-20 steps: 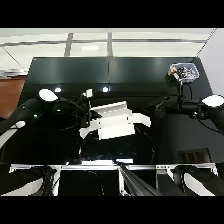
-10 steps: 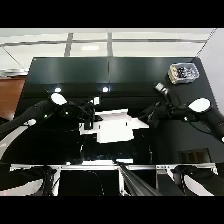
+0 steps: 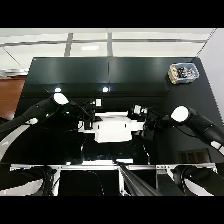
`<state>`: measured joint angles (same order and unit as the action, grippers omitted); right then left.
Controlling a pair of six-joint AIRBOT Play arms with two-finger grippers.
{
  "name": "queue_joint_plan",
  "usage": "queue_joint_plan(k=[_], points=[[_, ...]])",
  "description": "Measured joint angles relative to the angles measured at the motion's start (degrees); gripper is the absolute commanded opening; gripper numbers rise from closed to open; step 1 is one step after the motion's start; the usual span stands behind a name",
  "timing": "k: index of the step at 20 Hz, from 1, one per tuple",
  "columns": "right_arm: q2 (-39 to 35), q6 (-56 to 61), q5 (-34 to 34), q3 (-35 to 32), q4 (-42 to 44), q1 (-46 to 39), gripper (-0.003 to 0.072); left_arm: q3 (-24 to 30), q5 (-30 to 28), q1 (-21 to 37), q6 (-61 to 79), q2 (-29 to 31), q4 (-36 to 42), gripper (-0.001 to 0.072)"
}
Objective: Fold the box and place the chain.
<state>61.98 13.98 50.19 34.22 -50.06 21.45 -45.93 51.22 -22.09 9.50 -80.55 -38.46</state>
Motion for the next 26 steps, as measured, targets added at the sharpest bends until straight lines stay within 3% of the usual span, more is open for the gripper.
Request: queue_joint_plan(k=[6, 14, 21, 26], points=[[0.76, -8.13, 0.04, -1.51, -0.79, 5.03, 0.0709, -0.15, 0.26, -0.04, -0.66, -0.07, -0.26, 0.0026], [3.58, -9.97, -6.56, -1.86, 2.75, 10.95, 0.0709, -0.15, 0.35, -0.04, -0.90, -0.59, -0.31, 0.0026], [3.48, -10.16, -14.60, -0.92, 5.53, 12.02, 0.0709, -0.15, 0.37, -0.04, -1.07, -0.61, -0.31, 0.0026], [2.36, -10.21, -14.49, 0.90, 4.57, 12.02, 0.0709, -0.15, 0.44, -0.04, -1.05, -0.63, -0.17, 0.0026]])
